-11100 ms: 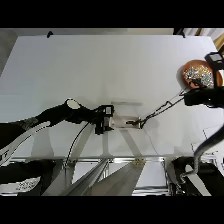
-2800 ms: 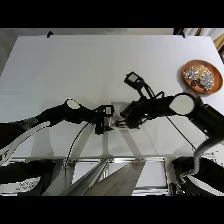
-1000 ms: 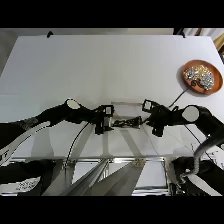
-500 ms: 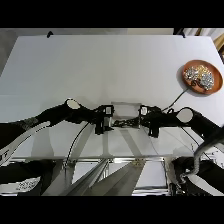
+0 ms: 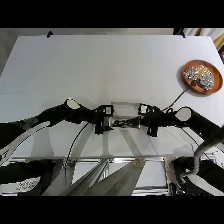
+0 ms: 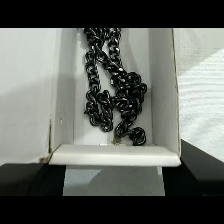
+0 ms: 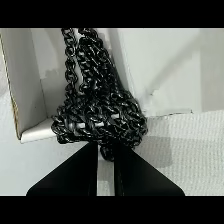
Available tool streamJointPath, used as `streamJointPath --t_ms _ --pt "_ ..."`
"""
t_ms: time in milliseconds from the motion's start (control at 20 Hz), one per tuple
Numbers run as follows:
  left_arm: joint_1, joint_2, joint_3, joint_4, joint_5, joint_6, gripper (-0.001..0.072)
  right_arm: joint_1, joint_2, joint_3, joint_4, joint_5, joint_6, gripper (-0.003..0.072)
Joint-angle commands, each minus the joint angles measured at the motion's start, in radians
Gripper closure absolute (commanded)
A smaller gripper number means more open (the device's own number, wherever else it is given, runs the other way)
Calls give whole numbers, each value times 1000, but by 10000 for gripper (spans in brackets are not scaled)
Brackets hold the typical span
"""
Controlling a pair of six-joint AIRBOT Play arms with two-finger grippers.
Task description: Fold the box and place the chain.
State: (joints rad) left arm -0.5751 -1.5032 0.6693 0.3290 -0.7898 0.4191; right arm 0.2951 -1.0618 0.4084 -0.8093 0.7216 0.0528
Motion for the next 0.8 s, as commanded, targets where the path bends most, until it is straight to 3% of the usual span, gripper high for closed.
streamJointPath --t_ms 0,200,450,750 --pt "0 0 0 0 1 0 497 1 0 0 14 1 3 673" --pt "0 0 0 0 0 0 497 1 64 0 -77 -3 59 673" --pt "0 0 0 0 1 0 497 1 247 0 -296 18 226 673" --pt "0 0 0 0 0 0 497 1 538 8 -299 52 240 673"
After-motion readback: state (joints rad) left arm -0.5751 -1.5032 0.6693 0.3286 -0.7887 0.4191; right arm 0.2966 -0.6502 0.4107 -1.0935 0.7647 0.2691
